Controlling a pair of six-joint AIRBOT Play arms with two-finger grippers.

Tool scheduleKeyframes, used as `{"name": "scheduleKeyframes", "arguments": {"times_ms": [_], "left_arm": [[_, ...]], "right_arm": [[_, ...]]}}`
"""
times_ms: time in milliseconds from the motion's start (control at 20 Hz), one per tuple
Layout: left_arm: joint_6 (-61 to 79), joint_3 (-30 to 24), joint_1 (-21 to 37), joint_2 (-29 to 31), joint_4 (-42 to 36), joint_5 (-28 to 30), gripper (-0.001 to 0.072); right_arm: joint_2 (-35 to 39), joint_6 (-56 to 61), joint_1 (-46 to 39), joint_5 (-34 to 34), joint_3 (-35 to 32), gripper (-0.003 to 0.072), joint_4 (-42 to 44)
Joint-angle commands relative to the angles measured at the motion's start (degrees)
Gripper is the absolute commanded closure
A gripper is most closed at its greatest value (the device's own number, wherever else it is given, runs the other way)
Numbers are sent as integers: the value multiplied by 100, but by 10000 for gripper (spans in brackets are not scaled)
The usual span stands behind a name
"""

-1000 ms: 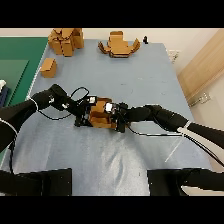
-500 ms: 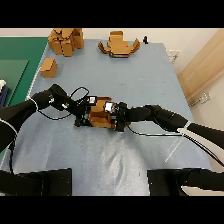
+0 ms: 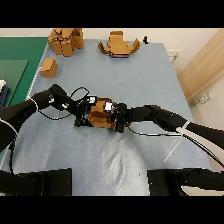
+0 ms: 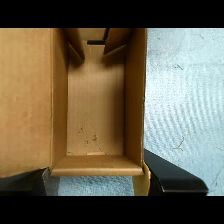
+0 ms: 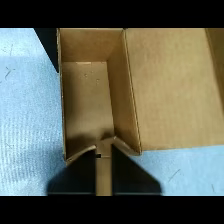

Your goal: Fold the box.

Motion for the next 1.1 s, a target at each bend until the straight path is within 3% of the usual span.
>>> {"name": "scheduleKeyframes", "arguments": {"times_ms": [0,150,300,650,750,950,1050], "left_arm": [[-9,-2,4,-4,-2,-4,473],[-111,-2,4,-4,0,-7,473],[-118,-2,4,-4,0,-15,473],[-116,-2,7,-4,0,-7,473],[-114,-2,7,-4,0,11,473],[-116,-2,13,-4,52,52,473],[-116,-2,11,-4,66,57,473]], "right_arm": [[35,341,-37,-122,2,682,-155],[361,2286,-155,-313,2,683,-911],[857,4334,-533,-946,-15,684,-1565],[1624,7307,-1963,-1193,-894,684,-1436],[1311,7243,-2028,-1255,-1110,685,-807],[238,5654,-1803,-1071,-984,684,1364],[24,5521,-1458,-951,-787,685,1700]]}}
